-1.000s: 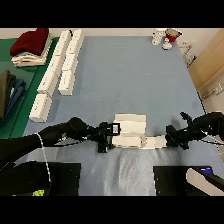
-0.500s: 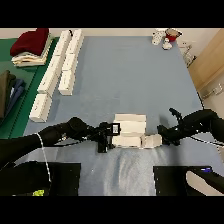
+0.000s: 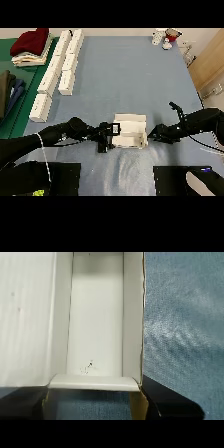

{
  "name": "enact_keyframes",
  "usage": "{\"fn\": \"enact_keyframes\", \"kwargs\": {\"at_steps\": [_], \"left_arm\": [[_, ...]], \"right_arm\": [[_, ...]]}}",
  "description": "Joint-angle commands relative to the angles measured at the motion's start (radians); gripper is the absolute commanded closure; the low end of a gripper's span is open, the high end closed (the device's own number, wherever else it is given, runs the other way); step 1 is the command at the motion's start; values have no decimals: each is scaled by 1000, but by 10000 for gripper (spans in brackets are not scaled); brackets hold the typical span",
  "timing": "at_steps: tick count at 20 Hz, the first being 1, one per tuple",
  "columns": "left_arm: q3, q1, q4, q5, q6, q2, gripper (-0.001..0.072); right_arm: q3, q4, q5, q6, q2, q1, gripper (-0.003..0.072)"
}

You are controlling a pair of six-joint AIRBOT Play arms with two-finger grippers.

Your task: Fold the box.

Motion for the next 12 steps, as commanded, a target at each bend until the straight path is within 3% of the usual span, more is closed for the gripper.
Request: {"fn": "enact_keyframes", "kwargs": {"at_steps": [1, 6, 12], "left_arm": [[1, 0, 0, 0, 0, 0, 356], [1, 0, 0, 0, 0, 0, 357], [1, 0, 0, 0, 0, 0, 357]], "right_arm": [[1, 6, 27, -1, 14, 80, 151], [5, -58, 212, 72, 12, 269, 154], [60, -284, 274, 354, 12, 463, 156]]}}
